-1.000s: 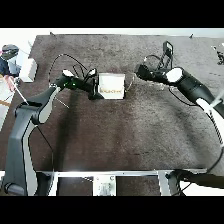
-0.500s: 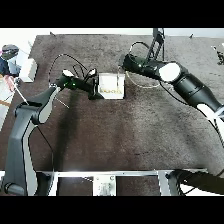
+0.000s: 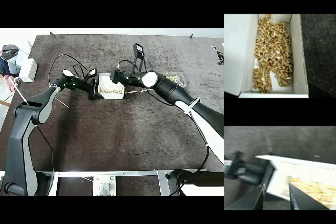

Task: Fold the box and place the chain.

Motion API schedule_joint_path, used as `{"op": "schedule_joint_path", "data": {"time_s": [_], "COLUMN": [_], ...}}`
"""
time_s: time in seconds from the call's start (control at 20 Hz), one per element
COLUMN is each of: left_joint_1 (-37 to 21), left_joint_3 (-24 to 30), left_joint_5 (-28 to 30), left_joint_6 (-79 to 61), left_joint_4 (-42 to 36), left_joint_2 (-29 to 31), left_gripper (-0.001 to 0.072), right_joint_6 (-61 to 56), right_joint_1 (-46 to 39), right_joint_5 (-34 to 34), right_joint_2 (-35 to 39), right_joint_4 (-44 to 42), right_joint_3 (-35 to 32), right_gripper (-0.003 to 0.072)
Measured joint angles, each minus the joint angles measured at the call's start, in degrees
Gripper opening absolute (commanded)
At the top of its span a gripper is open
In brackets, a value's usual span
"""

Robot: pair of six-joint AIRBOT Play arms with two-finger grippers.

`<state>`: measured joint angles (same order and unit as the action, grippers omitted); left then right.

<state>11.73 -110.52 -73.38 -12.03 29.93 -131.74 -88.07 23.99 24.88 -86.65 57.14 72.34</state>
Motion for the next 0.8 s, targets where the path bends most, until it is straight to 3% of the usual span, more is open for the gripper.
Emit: {"op": "schedule_joint_path", "data": {"time_s": [0.45,0.8], "left_joint_1": [0.0,0.0], "left_joint_3": [0.0,0.0], "left_joint_5": [0.0,0.0], "left_joint_6": [0.0,0.0], "left_joint_4": [0.0,0.0], "left_joint_2": [0.0,0.0], "left_gripper": [0.0445,0.0445], "right_joint_6": [-1.8,-3.7], "right_joint_1": [-21.8,-25.1], "right_joint_5": [8.4,14.9], "right_joint_2": [-3.3,-11.4], "right_joint_4": [2.4,2.3], "right_joint_3": [-5.4,1.9], "right_gripper": [0.0336,0.0335]}}
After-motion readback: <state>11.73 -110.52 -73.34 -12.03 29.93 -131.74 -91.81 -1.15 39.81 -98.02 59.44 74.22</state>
